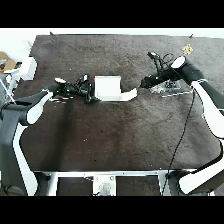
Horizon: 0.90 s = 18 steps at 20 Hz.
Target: Fold the box and place the chain.
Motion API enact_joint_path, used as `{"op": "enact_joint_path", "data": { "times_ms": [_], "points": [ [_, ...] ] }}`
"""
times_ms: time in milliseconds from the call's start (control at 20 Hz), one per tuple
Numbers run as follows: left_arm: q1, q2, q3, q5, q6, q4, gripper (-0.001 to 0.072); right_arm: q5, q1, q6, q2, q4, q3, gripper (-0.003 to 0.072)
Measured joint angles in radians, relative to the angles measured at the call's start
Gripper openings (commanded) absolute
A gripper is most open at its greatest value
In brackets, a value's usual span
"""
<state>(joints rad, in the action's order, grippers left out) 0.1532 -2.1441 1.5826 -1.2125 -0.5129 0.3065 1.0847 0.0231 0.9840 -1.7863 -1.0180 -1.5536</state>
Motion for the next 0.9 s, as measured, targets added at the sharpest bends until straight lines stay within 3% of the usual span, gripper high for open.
{"op": "enact_joint_path", "data": {
  "times_ms": [300, 350, 450, 900],
  "points": [
    [0.0, 0.0, 0.0, 0.0, 0.0, 0.0, 0.0222, 0.047, -0.003, 0.029, -0.105, 0.11, 0.0, 0.0024],
    [0.0, 0.0, 0.0, 0.0, 0.0, 0.0, 0.0222, 0.06, 0.0, 0.016, -0.117, 0.144, 0.0, 0.0085],
    [0.0, 0.0, 0.0, 0.0, 0.0, 0.0, 0.0222, 0.087, 0.013, -0.016, -0.14, 0.223, 0.0, 0.0514],
    [0.0, 0.0, 0.0, 0.0, 0.0, 0.0, 0.0222, 0.163, -0.009, -0.092, -0.162, 0.465, -0.002, 0.0538]
  ]
}}
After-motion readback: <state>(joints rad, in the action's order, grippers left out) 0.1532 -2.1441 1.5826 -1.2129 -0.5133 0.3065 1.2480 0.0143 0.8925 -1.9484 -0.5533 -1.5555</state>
